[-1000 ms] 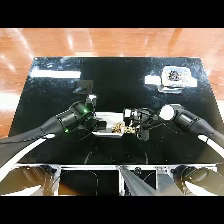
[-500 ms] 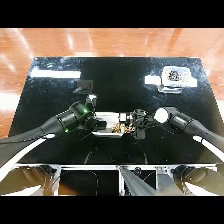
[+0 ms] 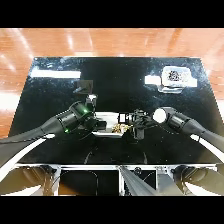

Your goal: Fold the box and place the chain.

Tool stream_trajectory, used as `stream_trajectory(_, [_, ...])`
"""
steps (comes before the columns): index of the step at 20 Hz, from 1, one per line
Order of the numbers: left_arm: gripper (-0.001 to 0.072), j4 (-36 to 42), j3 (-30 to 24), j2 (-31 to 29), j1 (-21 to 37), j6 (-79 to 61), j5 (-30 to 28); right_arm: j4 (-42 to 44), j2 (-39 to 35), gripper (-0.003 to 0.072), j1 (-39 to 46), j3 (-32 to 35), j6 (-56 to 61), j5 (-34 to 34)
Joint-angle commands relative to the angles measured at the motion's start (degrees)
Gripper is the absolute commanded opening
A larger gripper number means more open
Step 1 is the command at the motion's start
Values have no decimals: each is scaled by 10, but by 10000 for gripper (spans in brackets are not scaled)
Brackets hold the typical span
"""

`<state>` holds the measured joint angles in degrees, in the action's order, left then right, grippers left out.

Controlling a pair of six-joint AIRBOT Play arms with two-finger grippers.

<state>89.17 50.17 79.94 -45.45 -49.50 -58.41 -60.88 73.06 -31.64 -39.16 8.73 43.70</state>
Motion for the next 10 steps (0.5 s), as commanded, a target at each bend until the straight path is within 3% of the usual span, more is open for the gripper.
stream_trajectory(1, [25, 0, 0, 0, 0, 0, -1, -2, 2, 68, 0, 0, 0, 4])
stream_trajectory(6, [25, 0, 0, 0, 0, 0, -1, -3, -13, 63, 0, 0, 45, 13])
stream_trajectory(10, [25, 0, 0, 0, 0, 0, -1, -2, -74, 61, 0, -1, 144, 48])
